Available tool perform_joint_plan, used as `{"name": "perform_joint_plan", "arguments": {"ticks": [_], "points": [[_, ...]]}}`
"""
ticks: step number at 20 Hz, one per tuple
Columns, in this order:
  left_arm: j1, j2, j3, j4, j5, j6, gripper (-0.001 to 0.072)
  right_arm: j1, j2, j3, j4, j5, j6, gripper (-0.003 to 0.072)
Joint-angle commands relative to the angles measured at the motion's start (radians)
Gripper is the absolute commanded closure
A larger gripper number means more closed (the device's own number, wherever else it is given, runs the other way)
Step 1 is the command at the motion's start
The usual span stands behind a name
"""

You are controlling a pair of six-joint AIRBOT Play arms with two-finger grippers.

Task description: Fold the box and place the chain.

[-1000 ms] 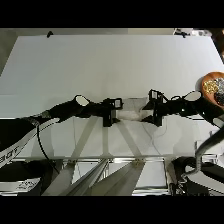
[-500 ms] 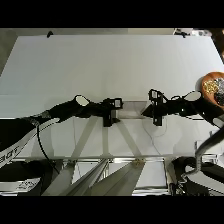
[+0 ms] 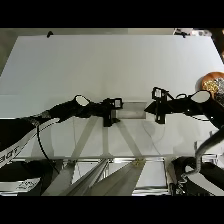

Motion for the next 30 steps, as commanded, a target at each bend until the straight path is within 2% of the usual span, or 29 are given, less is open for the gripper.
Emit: {"name": "perform_joint_plan", "arguments": {"ticks": [1,4,10,12,17,21,27,30], "points": [[-0.001,0.001,0.0,0.0,0.0,0.0,0.0212,0.0,0.061,0.0,0.092,0.069,0.063,0.0673],[-0.001,0.001,0.0,0.0,0.0,0.0,0.0212,0.02,0.041,0.0,0.171,0.015,0.064,0.0675],[-0.001,0.001,0.0,0.0,0.0,0.0,0.0212,0.061,-0.069,0.0,0.298,-0.306,0.211,0.0679],[-0.001,0.001,0.0,0.0,0.0,0.0,0.0212,0.061,-0.113,0.0,0.295,-0.359,0.253,0.0679],[-0.001,0.001,0.0,0.0,0.0,0.0,0.0212,0.061,-0.205,0.0,0.182,-0.348,0.37,0.0677],[-0.001,0.001,0.0,0.0,0.0,0.0,0.0212,0.06,-0.201,0.0,0.141,-0.328,0.382,0.0677],[-0.001,0.001,0.0,0.0,0.0,0.0,0.0212,0.06,-0.064,0.017,0.135,-0.334,0.377,0.0672],[-0.001,0.001,0.0,0.0,0.0,0.0,0.0212,0.06,0.018,0.017,0.074,-0.312,0.375,0.067]]}}
